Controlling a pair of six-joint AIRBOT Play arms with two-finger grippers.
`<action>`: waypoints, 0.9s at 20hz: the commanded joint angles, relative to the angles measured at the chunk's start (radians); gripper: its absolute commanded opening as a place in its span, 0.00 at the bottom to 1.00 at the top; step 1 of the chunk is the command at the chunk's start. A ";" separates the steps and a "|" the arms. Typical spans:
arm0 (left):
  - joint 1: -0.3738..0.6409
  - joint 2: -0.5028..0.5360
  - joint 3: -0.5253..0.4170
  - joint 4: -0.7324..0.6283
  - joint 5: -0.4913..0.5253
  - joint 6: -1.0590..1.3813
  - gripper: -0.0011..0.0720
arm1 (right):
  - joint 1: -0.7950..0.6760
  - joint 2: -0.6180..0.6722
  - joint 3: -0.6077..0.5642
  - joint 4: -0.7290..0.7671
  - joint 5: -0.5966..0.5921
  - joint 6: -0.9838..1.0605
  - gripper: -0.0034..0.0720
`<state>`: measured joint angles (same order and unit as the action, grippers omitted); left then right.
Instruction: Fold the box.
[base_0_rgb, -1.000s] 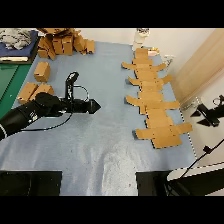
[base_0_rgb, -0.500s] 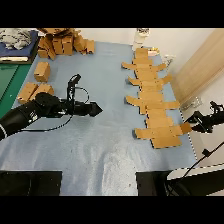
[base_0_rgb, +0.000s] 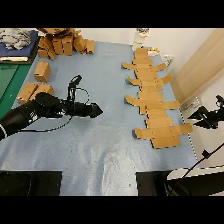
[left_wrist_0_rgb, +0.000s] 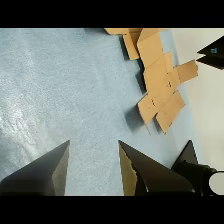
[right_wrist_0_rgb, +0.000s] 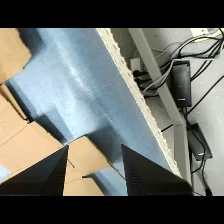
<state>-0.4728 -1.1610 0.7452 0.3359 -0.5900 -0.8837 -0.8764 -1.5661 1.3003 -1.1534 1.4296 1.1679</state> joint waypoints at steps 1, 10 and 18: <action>0.001 -0.001 0.001 0.000 -0.009 0.000 0.65 | 0.000 0.004 -0.052 0.004 0.015 -0.030 0.71; 0.001 0.000 0.001 0.000 -0.058 0.000 0.65 | 0.117 0.024 -0.180 0.187 0.146 -0.108 0.05; 0.017 0.000 0.001 0.002 -0.139 0.034 0.65 | 0.414 0.203 -0.180 0.261 0.201 -0.087 0.05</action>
<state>-0.4675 -1.1610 0.7452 0.3367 -0.6918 -0.8707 -0.5648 -1.4296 1.1217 -0.9253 1.6390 1.0702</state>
